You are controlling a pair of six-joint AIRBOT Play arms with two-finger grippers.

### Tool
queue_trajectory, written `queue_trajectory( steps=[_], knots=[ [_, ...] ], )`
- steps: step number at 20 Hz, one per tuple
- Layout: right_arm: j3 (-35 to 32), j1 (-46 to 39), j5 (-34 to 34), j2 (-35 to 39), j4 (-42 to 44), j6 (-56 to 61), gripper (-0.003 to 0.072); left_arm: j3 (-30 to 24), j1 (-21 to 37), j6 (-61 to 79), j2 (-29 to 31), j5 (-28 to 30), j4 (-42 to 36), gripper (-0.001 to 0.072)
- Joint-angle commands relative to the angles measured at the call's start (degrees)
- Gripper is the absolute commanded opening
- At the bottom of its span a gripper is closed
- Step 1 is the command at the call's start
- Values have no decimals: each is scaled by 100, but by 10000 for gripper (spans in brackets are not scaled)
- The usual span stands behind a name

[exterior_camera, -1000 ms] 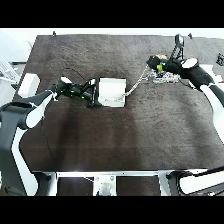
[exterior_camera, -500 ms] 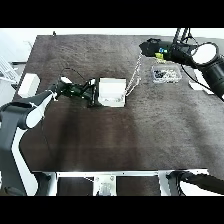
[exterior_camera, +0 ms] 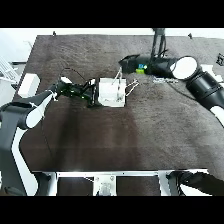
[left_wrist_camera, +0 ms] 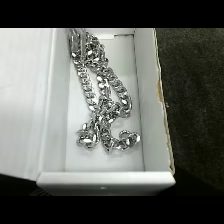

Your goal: Fold the box and place the chain.

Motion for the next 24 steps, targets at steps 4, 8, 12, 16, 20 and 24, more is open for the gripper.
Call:
queue_trajectory(
  steps=[4, 8, 12, 16, 20, 24],
  knots=[
    [-658, 103, -1108, -85, -339, 79, 4, 2, 2, 0, -2, -15, -7, 287],
    [-656, -483, -1080, 131, -831, 282, 4, 2, 2, 4, -2, -37, -13, 287],
    [-656, -763, -1019, 555, -1657, 748, 4, 2, 2, 4, -2, 4, -11, 287],
    [-651, -505, -885, 824, -1650, 767, 4, 2, 2, 4, -2, 9, -11, 287],
    [-651, 61, -894, 831, -1650, 767, 4, 2, 2, 4, -2, 15, -11, 287],
    [-649, 389, -892, 800, -1652, 782, 5, 2, 2, 4, -2, 17, -11, 287]
  ],
)
